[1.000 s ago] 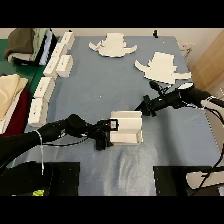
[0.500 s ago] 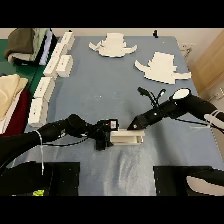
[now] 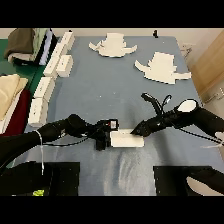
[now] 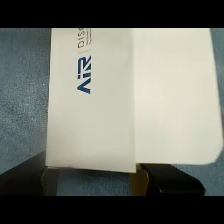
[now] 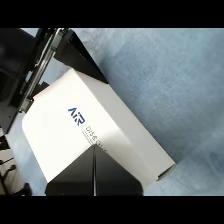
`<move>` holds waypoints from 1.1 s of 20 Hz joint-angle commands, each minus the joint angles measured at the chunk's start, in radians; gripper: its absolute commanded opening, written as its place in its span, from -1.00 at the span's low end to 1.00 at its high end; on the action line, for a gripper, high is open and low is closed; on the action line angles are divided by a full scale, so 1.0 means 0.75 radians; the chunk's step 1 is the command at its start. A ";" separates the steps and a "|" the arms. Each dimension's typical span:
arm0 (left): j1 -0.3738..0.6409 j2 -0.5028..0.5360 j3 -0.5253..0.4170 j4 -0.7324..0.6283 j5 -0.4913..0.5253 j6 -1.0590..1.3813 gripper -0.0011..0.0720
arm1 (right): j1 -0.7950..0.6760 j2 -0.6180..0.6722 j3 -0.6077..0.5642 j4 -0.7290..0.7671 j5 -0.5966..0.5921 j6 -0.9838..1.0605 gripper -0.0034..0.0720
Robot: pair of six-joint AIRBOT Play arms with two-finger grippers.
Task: Fold the box.
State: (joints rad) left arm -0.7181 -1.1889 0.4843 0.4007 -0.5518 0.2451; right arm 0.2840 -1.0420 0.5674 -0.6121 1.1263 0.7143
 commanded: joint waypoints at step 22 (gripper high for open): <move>0.001 0.000 0.001 0.000 0.000 0.001 0.47 | 0.613 0.327 -0.019 -0.603 -0.531 -0.234 0.10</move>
State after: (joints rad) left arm -0.7181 -1.1889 0.4843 0.4007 -0.5522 0.2451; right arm 0.7418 -0.7975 0.5522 -1.0241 0.7364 0.6079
